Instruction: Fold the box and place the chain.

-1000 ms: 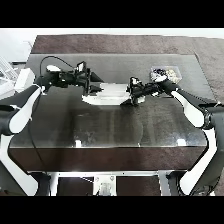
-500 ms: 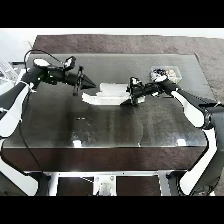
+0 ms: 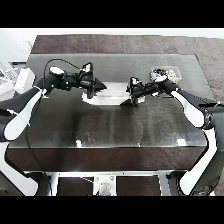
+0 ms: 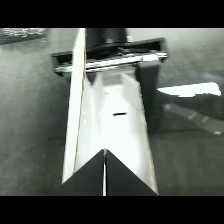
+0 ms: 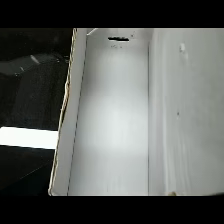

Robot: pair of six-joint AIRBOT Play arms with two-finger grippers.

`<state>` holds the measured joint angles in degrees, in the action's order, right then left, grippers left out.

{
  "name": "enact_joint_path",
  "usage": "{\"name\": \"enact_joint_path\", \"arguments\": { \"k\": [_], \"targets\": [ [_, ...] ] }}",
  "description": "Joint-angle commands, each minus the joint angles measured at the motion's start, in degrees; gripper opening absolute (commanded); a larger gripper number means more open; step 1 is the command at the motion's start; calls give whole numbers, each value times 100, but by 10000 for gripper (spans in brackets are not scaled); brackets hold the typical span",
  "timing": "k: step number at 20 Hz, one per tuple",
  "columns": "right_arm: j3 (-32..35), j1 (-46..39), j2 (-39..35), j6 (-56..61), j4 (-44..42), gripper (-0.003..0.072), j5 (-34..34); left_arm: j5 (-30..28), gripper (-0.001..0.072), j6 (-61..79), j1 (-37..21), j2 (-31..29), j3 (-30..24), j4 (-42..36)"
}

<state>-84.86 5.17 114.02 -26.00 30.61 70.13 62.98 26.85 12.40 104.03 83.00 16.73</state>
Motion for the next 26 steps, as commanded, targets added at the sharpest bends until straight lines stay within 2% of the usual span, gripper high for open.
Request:
{"name": "enact_joint_path", "arguments": {
  "k": [1,7,26],
  "targets": [
    [-2,0,0,2,0,582,0,-839,19,142,76,66,-39,-306],
    [-2,0,0,2,0,582,0,-1600,19,494,76,492,-15,-785],
    [-2,0,0,2,0,582,0,-1185,19,503,79,789,-22,-782]
  ]
}}
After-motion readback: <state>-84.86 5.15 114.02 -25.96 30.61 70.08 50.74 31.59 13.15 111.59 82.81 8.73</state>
